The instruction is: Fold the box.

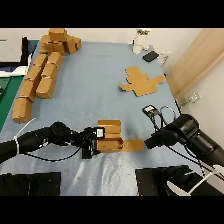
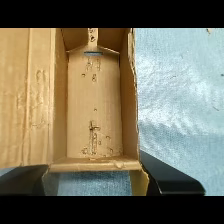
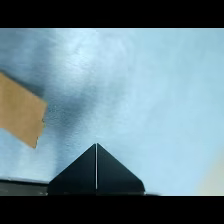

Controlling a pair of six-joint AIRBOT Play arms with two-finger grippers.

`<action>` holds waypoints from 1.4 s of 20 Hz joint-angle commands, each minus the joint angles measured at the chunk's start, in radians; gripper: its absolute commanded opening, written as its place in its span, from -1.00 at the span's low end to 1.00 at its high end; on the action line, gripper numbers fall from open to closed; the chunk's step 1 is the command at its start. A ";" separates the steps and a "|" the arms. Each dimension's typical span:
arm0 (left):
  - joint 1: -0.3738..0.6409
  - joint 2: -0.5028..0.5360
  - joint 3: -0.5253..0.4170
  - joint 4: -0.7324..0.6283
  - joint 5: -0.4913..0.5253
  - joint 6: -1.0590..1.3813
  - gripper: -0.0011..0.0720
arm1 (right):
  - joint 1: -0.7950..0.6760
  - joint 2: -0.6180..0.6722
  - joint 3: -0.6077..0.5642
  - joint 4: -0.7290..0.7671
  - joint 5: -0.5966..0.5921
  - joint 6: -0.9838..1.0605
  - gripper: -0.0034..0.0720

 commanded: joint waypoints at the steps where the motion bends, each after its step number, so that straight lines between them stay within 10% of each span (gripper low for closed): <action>1: 0.000 0.000 0.001 0.000 0.000 0.000 0.10 | -0.093 -0.025 -0.124 0.218 0.169 0.094 -0.89; 6: 0.000 0.000 0.001 0.000 -0.002 0.000 0.10 | -0.071 -0.087 -0.175 0.589 0.425 -0.111 -0.89; 28: 0.000 0.000 0.001 0.000 -0.003 0.000 0.10 | -0.046 0.022 -0.175 0.578 0.336 -0.116 -0.89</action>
